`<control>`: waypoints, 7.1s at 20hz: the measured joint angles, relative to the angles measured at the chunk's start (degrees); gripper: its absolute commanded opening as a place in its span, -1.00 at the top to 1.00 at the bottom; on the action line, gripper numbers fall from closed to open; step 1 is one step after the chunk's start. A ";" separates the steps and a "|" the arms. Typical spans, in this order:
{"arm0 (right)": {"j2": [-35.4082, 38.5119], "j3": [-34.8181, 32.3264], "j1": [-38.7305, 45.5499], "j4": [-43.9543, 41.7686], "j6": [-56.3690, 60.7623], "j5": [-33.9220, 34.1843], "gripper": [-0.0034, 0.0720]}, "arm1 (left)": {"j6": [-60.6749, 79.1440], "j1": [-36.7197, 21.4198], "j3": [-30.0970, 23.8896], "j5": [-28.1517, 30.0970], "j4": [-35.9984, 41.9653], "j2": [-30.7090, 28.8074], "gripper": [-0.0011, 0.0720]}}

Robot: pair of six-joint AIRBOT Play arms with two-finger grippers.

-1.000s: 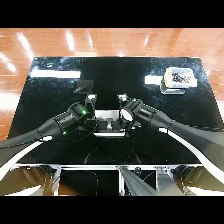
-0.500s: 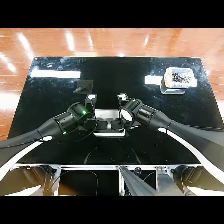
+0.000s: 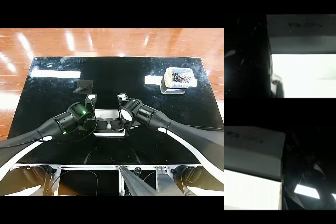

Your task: Fold the box and place the chain.

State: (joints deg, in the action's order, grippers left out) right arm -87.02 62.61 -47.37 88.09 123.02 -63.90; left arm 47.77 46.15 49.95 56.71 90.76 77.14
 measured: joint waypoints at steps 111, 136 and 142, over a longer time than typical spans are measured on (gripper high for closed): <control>28.11 33.55 58.66 -22.18 -39.54 -5.62 0.83 | 0.00 0.17 0.00 -0.37 -0.24 0.02 0.93; 30.56 19.21 13.40 -30.77 -39.34 -6.49 0.83 | 0.00 0.17 0.00 -0.33 -0.22 0.02 0.93; 27.34 19.82 13.55 -30.75 -41.31 -1.31 0.83 | -0.02 0.17 0.00 -0.37 -0.22 0.02 0.93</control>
State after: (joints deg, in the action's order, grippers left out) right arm -59.68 82.43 -33.82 57.34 81.71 -65.21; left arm 47.75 46.33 49.95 56.34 90.54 77.17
